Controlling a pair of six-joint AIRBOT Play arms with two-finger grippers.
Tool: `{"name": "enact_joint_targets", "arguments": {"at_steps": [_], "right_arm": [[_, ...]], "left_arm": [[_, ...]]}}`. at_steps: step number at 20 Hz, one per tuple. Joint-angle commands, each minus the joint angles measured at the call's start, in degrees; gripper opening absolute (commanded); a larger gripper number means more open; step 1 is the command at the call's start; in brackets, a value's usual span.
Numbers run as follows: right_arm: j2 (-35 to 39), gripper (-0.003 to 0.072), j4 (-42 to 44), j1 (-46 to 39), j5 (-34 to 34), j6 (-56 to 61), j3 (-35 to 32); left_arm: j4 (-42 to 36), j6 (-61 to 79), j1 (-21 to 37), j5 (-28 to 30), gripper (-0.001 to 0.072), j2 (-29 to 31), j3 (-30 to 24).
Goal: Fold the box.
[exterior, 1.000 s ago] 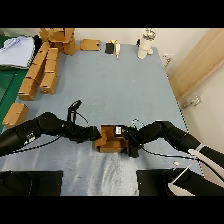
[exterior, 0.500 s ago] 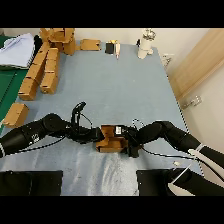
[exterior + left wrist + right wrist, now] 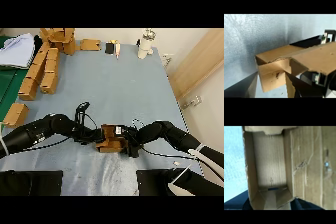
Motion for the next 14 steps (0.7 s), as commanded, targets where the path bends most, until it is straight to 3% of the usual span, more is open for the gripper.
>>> {"name": "enact_joint_targets", "arguments": {"at_steps": [1, 6, 14], "right_arm": [[0.04, 0.0505, 0.02, 0.00, 0.02, 0.00, 0.04], [0.04, 0.0505, 0.02, 0.00, 0.02, 0.00, 0.04], [0.04, 0.0505, 0.00, 0.00, 0.02, 0.00, 0.04]], "left_arm": [[9.27, -9.05, -3.50, -2.05, 0.0554, -4.31, 4.72], [11.50, -11.63, -5.88, -5.25, 0.0555, -11.19, 8.07], [22.05, -22.05, -9.29, -7.28, 0.0545, -11.65, 10.43]]}}
